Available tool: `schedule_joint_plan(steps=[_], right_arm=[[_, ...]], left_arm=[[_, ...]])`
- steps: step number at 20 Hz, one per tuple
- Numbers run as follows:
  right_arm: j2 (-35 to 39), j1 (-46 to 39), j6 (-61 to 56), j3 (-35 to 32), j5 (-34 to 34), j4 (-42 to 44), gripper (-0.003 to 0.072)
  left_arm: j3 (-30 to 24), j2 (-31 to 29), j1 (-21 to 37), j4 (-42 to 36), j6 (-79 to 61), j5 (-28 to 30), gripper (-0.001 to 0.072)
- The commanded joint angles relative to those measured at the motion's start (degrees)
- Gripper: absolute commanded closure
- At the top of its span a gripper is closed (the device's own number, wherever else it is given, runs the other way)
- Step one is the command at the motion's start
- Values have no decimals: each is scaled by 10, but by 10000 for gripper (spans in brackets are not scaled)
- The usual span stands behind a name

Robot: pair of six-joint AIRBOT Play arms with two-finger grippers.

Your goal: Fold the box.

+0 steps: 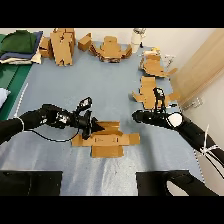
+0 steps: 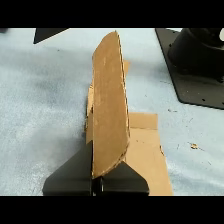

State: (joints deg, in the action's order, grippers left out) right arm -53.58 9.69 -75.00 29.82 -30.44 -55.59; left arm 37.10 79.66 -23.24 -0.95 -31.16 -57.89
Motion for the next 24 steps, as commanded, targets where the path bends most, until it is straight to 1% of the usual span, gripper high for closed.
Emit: schedule_joint_plan(steps=[1, 4, 6, 9, 11, 16, 20, 24], right_arm=[[0, 0, 0, 0, -1, 0, 464], [0, 0, 0, 0, -1, 0, 464], [0, 0, 0, 0, -2, 0, 464], [0, 0, 0, 0, -2, 0, 464], [0, 0, 0, 0, -2, -3, 464], [0, 0, 0, 0, -6, -9, 464], [0, 0, 0, 0, -6, -9, 464], [0, 0, 0, 0, -8, -9, 464]], left_arm=[[0, 0, 0, 3, 17, 5, 695], [10, 0, 0, 62, 57, 7, 695], [13, 0, -6, 68, 68, 18, 695], [18, 0, -34, 79, 66, 40, 695], [19, 0, -43, 78, 66, 50, 695], [19, 0, -42, 75, 68, 51, 695], [19, 0, -42, 42, 66, 75, 695], [18, 0, -42, 42, 71, 83, 695]])
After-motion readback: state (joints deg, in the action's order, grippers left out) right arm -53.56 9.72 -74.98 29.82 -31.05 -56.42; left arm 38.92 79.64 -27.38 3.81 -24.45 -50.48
